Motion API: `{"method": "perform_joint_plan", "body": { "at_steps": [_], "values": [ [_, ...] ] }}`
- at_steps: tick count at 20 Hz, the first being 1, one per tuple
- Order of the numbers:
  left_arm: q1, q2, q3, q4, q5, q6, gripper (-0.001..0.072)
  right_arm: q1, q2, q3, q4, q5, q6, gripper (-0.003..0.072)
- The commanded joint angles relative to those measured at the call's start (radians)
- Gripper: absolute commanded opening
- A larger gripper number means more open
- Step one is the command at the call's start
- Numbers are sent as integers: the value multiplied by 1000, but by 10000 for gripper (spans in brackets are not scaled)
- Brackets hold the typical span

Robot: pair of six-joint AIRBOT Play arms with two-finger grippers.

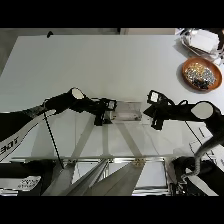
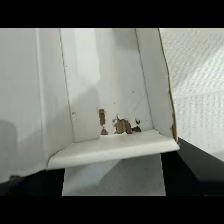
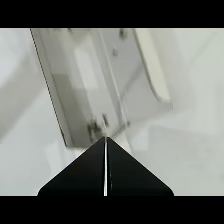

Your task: Fold the box and place the chain.

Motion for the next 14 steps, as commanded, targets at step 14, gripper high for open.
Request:
{"method": "perform_joint_plan", "body": {
  "at_steps": [14],
  "values": [
    [1,1,1,0,0,0,276,0,-356,1,495,-410,55,14]
  ]
}}
